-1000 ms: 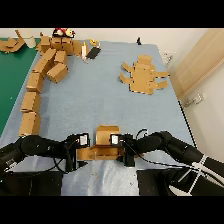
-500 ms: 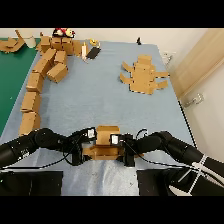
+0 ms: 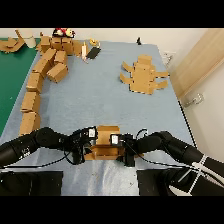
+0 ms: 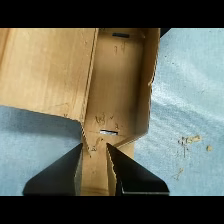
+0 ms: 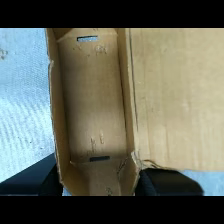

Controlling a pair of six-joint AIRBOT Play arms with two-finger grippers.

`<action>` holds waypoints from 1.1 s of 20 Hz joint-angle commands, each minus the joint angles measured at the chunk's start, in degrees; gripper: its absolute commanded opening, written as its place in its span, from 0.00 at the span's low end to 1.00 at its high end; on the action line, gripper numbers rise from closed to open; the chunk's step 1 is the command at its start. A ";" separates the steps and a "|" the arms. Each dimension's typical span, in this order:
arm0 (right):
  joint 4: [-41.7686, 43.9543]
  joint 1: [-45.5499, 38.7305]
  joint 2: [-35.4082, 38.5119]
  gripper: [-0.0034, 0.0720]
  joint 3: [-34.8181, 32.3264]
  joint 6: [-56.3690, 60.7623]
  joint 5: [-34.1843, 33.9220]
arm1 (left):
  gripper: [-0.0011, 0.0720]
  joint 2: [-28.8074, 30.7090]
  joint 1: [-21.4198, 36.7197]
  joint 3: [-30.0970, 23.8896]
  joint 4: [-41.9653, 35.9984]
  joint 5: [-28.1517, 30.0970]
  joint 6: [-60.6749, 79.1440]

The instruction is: Fold the box.

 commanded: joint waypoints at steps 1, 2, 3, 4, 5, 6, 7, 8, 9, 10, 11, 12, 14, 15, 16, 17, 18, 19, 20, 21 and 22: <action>0.02 -0.02 0.02 0.64 0.00 0.02 0.02 | 0.32 -0.04 0.00 0.07 -0.22 -0.79 0.26; 0.02 -0.02 0.02 0.64 0.00 0.02 0.02 | 0.32 -0.04 0.00 0.07 -0.39 -1.14 0.26; 0.02 -0.02 0.02 0.64 0.00 0.02 0.02 | 0.32 -0.04 0.00 0.07 -0.46 -1.49 0.26; 0.02 -0.02 0.02 0.64 0.00 0.02 0.02 | 0.32 -0.07 0.00 0.07 -0.42 -1.49 0.26; 0.02 -0.02 0.02 0.64 0.00 0.02 0.02 | 0.32 -0.07 0.02 0.07 -0.22 -1.46 0.26; 0.02 -0.02 0.02 0.64 0.00 0.02 0.02 | 0.32 -0.07 0.02 0.07 0.13 -1.44 0.28; 0.02 -0.02 0.02 0.64 0.00 0.02 0.02 | 0.32 -0.04 0.09 0.07 0.46 -1.40 0.74; 0.02 -0.02 0.02 0.64 0.00 0.02 0.02 | 0.32 -0.04 0.15 0.07 1.62 -1.31 0.90; 0.02 -0.02 0.02 0.64 0.00 0.04 0.02 | 0.32 -0.04 0.15 0.07 3.19 -1.36 0.76; 0.02 -0.02 0.02 0.64 0.00 0.02 0.02 | 0.36 -0.04 0.17 0.04 4.87 -1.51 0.50; 0.02 -0.02 0.02 0.64 0.00 0.04 0.02 | 0.36 -0.04 0.28 0.04 6.32 -1.49 -0.35; 0.02 -0.02 0.02 0.64 0.00 0.02 0.02 | 0.36 -0.04 0.55 0.04 6.71 -1.62 -0.48; 0.02 -0.02 0.02 0.64 0.00 0.02 0.02 | 0.36 0.02 0.59 0.13 6.49 -2.03 -0.48; 0.02 -0.02 0.02 0.64 0.00 0.02 0.02 | 0.36 0.02 0.50 0.35 6.23 -2.99 -0.46; 0.02 -0.02 0.02 0.64 0.00 0.02 0.02 | 0.36 0.02 0.37 0.55 6.25 -3.56 -0.44; 0.02 -0.02 0.02 0.64 0.00 0.02 0.02 | 0.36 0.02 0.37 0.70 6.21 -3.98 -0.39; 0.02 -0.02 0.02 0.64 0.00 0.04 0.02 | 0.36 0.02 0.37 0.85 6.19 -4.17 -0.26; 0.02 -0.02 0.02 0.64 0.00 0.02 0.02 | 0.36 0.02 0.37 1.14 6.08 -4.63 -0.26; 0.02 -0.02 0.02 0.64 0.00 0.02 0.02 | 0.36 0.02 0.37 1.46 6.03 -5.16 -0.26; 0.02 -0.02 0.02 0.64 0.00 0.02 0.02 | 0.36 0.02 0.37 1.81 6.01 -5.97 -0.26; 0.02 -0.02 0.02 0.64 0.00 0.02 0.02 | 0.36 0.02 0.37 1.99 6.03 -6.32 -0.26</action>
